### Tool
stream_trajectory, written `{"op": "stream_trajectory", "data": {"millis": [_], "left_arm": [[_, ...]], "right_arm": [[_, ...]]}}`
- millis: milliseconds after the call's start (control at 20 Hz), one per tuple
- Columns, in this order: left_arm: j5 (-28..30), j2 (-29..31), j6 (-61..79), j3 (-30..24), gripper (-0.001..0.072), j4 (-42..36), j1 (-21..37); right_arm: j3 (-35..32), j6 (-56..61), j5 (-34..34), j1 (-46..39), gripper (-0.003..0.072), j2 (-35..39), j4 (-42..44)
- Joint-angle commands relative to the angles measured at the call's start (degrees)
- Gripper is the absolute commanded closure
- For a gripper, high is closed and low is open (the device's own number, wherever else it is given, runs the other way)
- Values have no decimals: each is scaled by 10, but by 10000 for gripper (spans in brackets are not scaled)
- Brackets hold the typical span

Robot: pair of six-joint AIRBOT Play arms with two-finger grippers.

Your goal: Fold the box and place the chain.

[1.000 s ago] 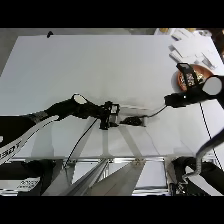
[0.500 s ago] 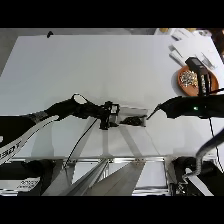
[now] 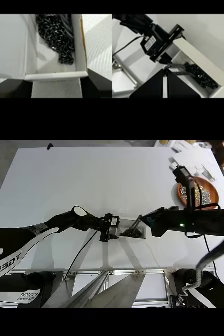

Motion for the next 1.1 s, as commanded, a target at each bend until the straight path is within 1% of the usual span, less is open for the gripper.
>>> {"op": "stream_trajectory", "data": {"millis": [0,100,250,350,400,450,500,550,700,800,850,900,950,1050], "left_arm": [[0,0,0,0,561,0,0],[0,0,0,0,561,0,0],[0,0,0,0,561,0,0],[0,0,0,0,561,0,0],[0,0,0,0,561,0,0],[0,0,0,0,561,0,0],[0,0,0,0,561,0,0],[0,0,0,0,561,0,0],[0,0,0,0,561,0,0],[0,0,0,0,561,0,0],[0,0,0,0,561,0,0],[0,0,0,0,561,0,0],[0,0,0,0,561,0,0],[0,0,0,0,561,0,0]], "right_arm": [[-15,-24,-35,31,667,-40,-1],[-17,-41,-44,36,666,-78,-3],[-16,-60,-85,36,666,-126,-3],[-16,-60,-94,36,665,-142,5],[-13,-60,-92,36,651,-144,9],[-5,-66,-91,36,560,-144,11],[7,-84,-90,36,498,-144,21],[23,-103,-92,35,497,-144,30],[68,-136,-92,24,498,-156,26],[78,-146,-92,2,511,-183,22],[78,-165,-84,-8,561,-201,7],[78,-177,-69,-14,653,-220,-13],[78,-188,-47,-14,667,-238,-33],[77,-267,5,1,667,-260,-51]]}}
